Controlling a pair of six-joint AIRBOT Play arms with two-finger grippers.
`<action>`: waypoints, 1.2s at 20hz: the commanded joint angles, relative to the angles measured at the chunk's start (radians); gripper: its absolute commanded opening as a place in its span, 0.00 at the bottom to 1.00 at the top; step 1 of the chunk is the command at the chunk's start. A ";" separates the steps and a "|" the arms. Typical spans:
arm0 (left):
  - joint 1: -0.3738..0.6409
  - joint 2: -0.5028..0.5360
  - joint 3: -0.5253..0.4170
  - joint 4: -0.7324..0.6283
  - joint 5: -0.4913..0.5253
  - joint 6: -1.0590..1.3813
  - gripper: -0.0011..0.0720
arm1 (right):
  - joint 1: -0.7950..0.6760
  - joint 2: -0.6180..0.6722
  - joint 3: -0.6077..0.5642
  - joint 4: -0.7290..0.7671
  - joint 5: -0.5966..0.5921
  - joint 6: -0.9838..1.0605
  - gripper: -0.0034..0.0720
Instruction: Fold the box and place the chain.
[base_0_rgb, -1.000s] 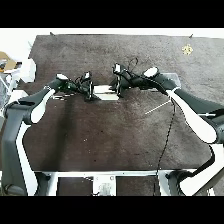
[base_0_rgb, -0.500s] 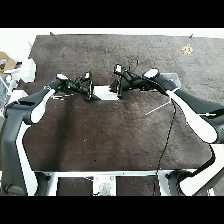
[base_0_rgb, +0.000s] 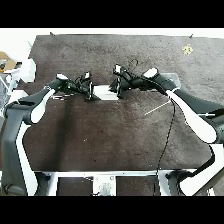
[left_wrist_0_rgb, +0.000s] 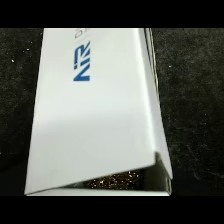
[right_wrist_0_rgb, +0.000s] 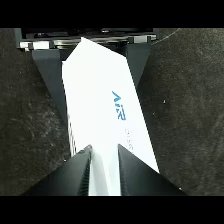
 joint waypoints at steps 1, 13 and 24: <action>0.000 0.000 0.000 0.000 0.000 0.002 0.50 | -0.002 0.002 0.032 0.029 0.033 0.000 0.57; 0.000 0.000 0.000 0.000 0.000 0.002 0.50 | 0.000 -0.022 0.033 0.000 -0.013 0.003 0.47; 0.000 0.000 0.000 0.000 0.000 0.002 0.50 | 0.000 -0.023 0.029 0.004 0.013 0.007 0.33</action>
